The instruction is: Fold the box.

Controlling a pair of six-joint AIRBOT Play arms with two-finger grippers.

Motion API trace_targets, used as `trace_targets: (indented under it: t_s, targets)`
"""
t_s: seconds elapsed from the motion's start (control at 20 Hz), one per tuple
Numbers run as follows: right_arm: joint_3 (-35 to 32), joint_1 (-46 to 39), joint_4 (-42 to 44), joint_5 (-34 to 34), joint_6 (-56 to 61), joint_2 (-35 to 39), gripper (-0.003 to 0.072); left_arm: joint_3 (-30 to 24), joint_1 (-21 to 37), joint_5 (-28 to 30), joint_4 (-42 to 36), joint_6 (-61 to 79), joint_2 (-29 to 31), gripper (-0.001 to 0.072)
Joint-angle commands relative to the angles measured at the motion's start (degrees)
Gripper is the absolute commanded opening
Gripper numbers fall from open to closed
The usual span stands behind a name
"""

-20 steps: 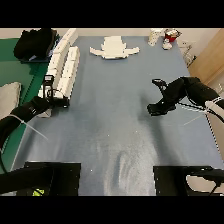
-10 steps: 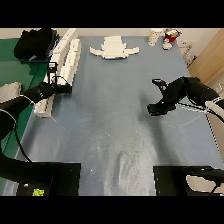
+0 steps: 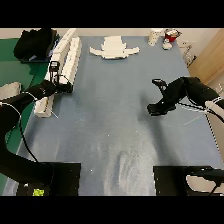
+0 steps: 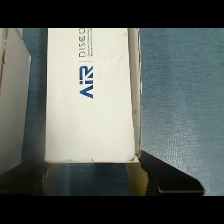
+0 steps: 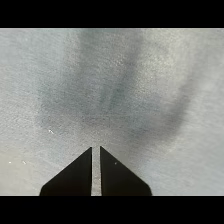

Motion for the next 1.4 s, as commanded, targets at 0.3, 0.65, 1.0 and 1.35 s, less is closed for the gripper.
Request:
trace_targets:
  t_s: [0.3, 0.65, 1.0, 1.35]
  targets:
    - [0.04, -0.02, 0.02, 0.0, 0.02, -0.02, 0.0078, 0.17, -0.07, -1.01, -0.22, -2.82, -0.13, 0.0529]
    - [0.04, -0.02, 0.02, 0.0, 0.02, -0.02, 0.0078, 0.24, 0.31, -5.81, -0.2, -2.82, 0.04, 0.0704]
    - [0.04, -0.02, 0.02, 0.0, 0.02, -0.02, 0.0078, 0.31, 5.62, -23.19, 0.2, -2.78, 6.27, 0.0704]
    - [0.04, -0.02, 0.02, 0.0, 0.02, -0.02, 0.0078, 0.35, 6.19, -43.58, 0.81, -2.86, 17.55, 0.0012]
